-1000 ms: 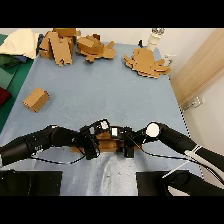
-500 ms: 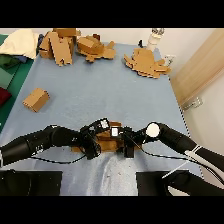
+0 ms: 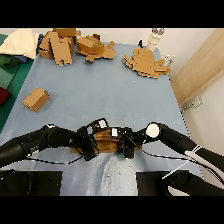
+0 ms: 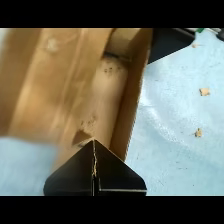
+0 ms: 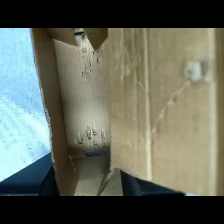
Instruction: Fold the box.
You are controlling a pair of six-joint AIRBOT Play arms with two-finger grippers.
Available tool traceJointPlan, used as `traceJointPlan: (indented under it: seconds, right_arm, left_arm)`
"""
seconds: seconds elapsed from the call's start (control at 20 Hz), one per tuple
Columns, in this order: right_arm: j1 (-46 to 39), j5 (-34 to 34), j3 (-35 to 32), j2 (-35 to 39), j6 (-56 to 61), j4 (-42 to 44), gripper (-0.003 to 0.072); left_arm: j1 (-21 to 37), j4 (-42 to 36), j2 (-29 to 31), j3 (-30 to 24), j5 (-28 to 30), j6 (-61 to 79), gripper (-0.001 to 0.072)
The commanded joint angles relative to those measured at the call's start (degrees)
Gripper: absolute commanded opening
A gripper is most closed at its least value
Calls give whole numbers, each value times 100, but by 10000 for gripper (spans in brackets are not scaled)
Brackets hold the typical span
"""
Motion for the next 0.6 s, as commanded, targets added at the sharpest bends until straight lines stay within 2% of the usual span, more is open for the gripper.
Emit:
traceJointPlan:
  seconds: [0.0,0.2,0.3,0.4,0.45,0.55]
  right_arm:
    - [-2,2,0,0,7,-33,415]
    - [-2,0,0,0,7,-59,414]
    - [-2,0,-2,0,7,-61,414]
    - [-2,0,0,0,7,-59,414]
    - [-2,0,0,0,7,-59,414]
    - [-2,0,0,0,7,-59,414]
  left_arm:
    - [136,1023,599,2,-304,-1462,10]
    - [522,2503,1547,2,-1414,-3351,11]
    - [774,3388,1987,0,-2094,-4931,11]
    - [1084,4002,2295,-87,-2752,-7189,11]
    - [1220,3952,2400,-247,-2839,-7893,11]
    - [1292,3202,2474,-686,-2452,-8105,10]
